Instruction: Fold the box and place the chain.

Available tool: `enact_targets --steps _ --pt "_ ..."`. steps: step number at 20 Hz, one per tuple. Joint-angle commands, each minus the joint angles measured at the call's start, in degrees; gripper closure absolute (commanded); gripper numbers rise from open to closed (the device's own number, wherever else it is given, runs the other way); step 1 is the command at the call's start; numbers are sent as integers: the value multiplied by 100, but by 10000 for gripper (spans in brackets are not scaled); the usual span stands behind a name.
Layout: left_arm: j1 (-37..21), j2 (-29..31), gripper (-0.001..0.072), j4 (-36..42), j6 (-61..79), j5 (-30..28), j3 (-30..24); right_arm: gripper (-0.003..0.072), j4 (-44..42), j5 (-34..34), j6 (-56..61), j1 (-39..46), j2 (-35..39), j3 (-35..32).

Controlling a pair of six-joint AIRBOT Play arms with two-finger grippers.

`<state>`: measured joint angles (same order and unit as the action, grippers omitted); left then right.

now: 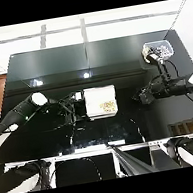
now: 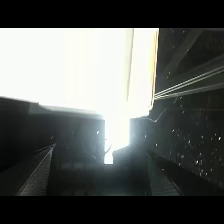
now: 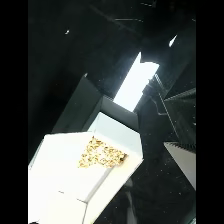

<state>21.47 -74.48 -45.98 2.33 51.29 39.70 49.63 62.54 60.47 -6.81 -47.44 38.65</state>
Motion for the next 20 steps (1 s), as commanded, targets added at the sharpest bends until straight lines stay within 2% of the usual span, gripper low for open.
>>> enact_targets --steps 1,15,20 --pt "31 -203 -6 479 295 -142 -2 376 -4 -118 0 2 2 -4" --pt "70 -267 -5 649 675 -431 -2 376 -4 -155 7 2 0 -4" --pt "306 -269 -3 876 997 -472 -2 376 -7 -282 81 2 0 -4"
